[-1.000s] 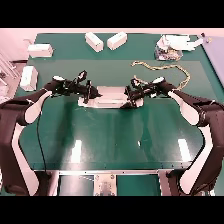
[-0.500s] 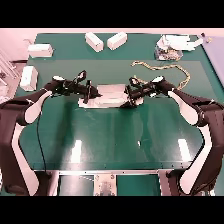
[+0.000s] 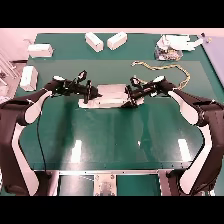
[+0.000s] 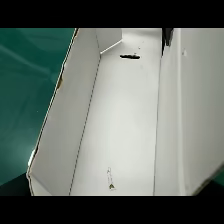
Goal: Fold the box and place the chain.
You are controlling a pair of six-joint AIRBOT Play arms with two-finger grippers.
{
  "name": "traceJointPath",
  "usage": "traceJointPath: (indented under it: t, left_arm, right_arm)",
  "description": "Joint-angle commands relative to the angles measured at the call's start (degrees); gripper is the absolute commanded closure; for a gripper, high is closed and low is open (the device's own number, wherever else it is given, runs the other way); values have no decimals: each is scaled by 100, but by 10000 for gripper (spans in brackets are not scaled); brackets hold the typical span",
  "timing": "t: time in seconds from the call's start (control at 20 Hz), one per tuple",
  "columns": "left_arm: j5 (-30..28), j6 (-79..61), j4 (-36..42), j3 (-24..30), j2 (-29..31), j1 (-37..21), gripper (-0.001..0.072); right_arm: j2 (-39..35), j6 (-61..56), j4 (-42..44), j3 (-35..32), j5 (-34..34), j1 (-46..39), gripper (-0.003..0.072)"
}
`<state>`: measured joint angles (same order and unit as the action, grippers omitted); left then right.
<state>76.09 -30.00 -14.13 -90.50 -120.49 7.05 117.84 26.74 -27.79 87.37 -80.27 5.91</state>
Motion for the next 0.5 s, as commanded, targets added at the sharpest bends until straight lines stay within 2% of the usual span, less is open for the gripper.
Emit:
traceJointPath:
  t: [0.0,0.35,0.45]
  left_arm:
    - [-7,-2,-4,-4,2,-7,689]
    - [-9,-4,-4,-4,2,-7,689]
    - [-9,-4,-4,-4,2,-7,689]
  right_arm:
    - [-2,48,13,44,-131,-20,-34]
    - [37,157,-225,50,-155,-37,-32]
    - [46,177,-225,68,-186,-11,-4]
